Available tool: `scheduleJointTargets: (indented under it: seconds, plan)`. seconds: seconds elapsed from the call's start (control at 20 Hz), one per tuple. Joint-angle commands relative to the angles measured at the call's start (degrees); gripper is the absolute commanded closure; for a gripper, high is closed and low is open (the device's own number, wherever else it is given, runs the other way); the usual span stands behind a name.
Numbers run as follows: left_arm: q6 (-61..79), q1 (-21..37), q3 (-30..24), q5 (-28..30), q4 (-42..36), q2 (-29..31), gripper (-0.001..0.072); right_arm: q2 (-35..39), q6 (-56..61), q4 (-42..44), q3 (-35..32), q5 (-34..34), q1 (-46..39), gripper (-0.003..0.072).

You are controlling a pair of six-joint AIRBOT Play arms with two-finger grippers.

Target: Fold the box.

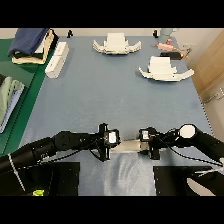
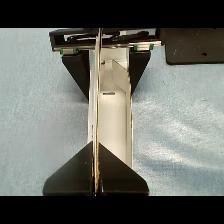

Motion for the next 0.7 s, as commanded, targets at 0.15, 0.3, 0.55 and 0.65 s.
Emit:
scheduleJointTargets:
  seconds: [0.15,0.3,0.55,0.65]
  plan:
    - [0.0,0.0,0.0,0.1,0.0,0.0,0.0693,0.2,0.0,0.2,0.1,-0.3,0.0,0.0174]
    - [0.0,-0.1,0.0,0.0,0.0,0.0,0.0693,0.2,0.0,0.2,0.1,-0.3,0.0,0.0174]
    - [0.0,-0.1,0.0,0.0,0.0,0.0,0.0694,0.1,0.0,0.2,0.1,-0.3,0.0,0.0174]
    - [0.0,-0.1,0.0,-0.9,0.0,0.0,0.0693,0.2,0.0,0.2,0.1,-0.3,0.0,0.0174]
